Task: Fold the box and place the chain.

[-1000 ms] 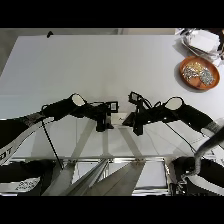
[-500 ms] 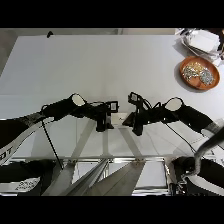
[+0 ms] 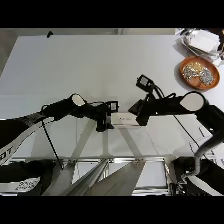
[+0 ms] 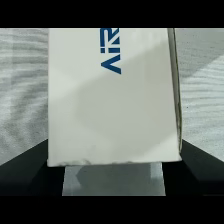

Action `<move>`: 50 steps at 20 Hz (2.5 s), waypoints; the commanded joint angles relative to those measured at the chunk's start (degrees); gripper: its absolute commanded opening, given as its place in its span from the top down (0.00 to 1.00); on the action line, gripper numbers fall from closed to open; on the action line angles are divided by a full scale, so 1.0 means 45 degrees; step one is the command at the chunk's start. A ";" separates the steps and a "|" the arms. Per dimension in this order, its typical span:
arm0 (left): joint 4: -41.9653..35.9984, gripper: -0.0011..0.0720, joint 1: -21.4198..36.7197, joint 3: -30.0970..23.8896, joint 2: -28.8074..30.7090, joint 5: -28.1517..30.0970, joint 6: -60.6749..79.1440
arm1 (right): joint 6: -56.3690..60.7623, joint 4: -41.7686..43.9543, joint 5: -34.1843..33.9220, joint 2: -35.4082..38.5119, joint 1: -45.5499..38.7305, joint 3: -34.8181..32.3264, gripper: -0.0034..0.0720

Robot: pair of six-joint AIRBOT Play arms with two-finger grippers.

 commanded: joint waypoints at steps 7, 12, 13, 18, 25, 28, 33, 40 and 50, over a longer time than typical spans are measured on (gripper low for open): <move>0.0010 0.61 0.0010 0.0005 0.0010 0.0005 0.0015 | 1.0632 -0.9874 0.5741 0.1477 -0.1719 0.0384 0.93; 0.0005 0.62 0.0010 0.0005 0.0010 0.0039 0.0024 | 1.0559 -0.9719 0.5061 0.1472 -0.3245 0.0384 0.93; 0.0005 0.62 0.0010 0.0005 0.0010 0.0049 0.0024 | 1.0559 -0.9641 0.4847 0.1472 -0.3254 0.0384 0.93; 0.0000 0.98 0.0102 0.0015 0.0534 -0.0180 -0.0034 | 1.0545 -0.8772 0.4255 0.1472 -0.3254 0.0384 0.93; 0.0044 0.98 0.2788 0.0015 0.3789 0.0379 -0.1953 | 1.0525 -0.8694 0.4265 0.1472 -0.3254 0.0384 0.93; 0.0170 0.98 0.5003 0.0015 0.5022 0.0214 -0.3050 | 1.0525 -0.8694 0.4265 0.1472 -0.3254 0.0384 0.93; 0.1685 0.99 0.9092 0.0010 0.6688 -0.0199 -0.5149 | 1.0520 -0.8689 0.4216 0.1472 -0.3254 0.0384 0.93; 0.6645 0.99 1.3313 -0.0214 0.6897 0.0729 -1.0870 | 1.0520 -0.8597 0.4206 0.1477 -0.3254 0.0384 0.93; 0.9292 0.99 1.4367 -0.2866 0.6407 0.1923 -1.4654 | 1.0467 -0.8597 0.3891 0.1472 -0.3254 0.0384 0.93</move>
